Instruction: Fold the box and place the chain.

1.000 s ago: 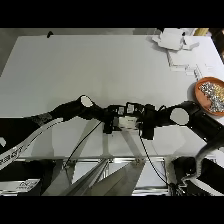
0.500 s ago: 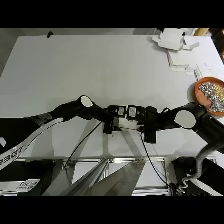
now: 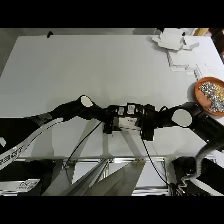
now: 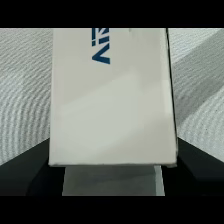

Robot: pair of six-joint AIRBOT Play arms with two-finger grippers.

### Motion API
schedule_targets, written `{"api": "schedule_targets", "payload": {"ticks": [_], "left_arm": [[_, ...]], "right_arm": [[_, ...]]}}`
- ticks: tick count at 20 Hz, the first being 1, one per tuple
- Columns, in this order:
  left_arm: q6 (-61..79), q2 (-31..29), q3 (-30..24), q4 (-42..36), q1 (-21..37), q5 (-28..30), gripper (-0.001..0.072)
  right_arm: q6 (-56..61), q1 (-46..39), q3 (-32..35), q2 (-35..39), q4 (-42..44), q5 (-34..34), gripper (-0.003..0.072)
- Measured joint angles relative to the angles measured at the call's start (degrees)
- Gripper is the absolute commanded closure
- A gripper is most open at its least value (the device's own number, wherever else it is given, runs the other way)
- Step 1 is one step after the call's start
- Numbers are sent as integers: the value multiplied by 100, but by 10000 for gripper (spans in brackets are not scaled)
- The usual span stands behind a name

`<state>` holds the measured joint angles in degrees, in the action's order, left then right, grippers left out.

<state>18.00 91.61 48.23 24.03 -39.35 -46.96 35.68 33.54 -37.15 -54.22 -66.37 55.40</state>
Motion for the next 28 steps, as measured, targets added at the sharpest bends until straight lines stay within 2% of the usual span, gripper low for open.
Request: {"api": "schedule_targets", "payload": {"ticks": [7,18,28], "left_arm": [[0,0,0,0,0,0,503],[2,0,0,2,0,0,503],[-7,0,0,-2,0,-4,503]], "right_arm": [[-212,0,68,-372,122,22,668],[-269,-2,122,-509,258,-111,668],[-468,35,116,-317,1316,-892,668]]}}
